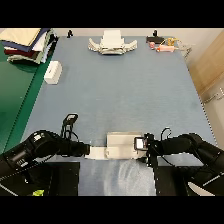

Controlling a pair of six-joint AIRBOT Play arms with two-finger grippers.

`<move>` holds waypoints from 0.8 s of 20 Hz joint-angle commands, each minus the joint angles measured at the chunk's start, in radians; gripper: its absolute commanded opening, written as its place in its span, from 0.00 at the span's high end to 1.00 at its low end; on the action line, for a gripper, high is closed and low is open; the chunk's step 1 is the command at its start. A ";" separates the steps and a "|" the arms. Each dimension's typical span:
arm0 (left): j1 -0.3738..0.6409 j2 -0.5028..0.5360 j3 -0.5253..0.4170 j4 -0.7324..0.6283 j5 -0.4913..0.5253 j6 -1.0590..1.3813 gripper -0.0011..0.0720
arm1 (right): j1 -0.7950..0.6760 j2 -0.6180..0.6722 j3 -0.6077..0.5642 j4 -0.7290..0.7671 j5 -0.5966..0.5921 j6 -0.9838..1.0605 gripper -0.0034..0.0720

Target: Fold the box.

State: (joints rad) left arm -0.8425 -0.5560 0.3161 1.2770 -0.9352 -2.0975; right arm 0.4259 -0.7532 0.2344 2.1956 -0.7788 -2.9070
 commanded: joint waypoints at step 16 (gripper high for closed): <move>0.003 -0.109 0.004 -0.409 0.210 0.399 0.59 | 0.000 0.000 0.001 0.000 0.000 0.000 0.28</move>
